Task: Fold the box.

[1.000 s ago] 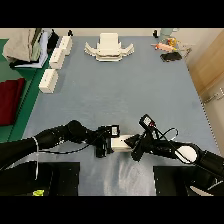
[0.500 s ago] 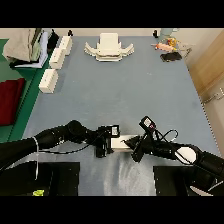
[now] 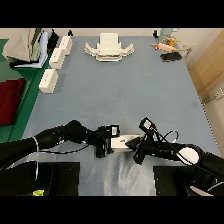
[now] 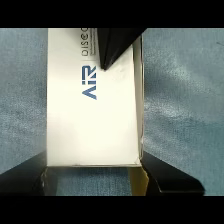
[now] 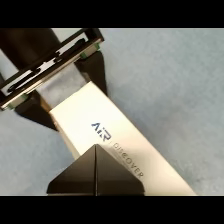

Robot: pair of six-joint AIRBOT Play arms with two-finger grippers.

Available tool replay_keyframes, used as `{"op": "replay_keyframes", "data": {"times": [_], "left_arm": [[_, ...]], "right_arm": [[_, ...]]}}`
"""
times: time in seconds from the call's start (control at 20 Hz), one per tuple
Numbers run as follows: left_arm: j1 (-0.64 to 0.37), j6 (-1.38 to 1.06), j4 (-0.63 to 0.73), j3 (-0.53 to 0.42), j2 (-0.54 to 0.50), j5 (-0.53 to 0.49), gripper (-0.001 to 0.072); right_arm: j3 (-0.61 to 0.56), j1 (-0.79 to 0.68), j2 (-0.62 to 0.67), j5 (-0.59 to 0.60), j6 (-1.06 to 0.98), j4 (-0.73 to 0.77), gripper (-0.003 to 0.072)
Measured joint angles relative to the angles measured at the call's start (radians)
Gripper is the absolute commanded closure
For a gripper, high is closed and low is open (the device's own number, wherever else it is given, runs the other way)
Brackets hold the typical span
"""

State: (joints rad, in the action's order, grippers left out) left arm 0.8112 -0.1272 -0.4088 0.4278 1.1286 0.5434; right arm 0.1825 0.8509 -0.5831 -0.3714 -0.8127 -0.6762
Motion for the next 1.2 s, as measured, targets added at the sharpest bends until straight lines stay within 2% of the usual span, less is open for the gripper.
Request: {"op": "replay_keyframes", "data": {"times": [0.3,0.7,1.2], "left_arm": [[0.000,-0.001,-0.001,0.000,0.000,0.000,0.0279],[0.000,-0.003,-0.002,0.000,0.000,-0.001,0.0279],[0.000,-0.006,-0.006,0.000,0.000,-0.002,0.0279]], "right_arm": [[0.008,-0.001,0.044,0.040,0.015,0.011,0.0681],[0.006,0.006,-0.036,0.012,0.046,0.020,0.0681],[-0.007,0.061,-0.117,0.033,0.054,0.059,0.0682]]}}
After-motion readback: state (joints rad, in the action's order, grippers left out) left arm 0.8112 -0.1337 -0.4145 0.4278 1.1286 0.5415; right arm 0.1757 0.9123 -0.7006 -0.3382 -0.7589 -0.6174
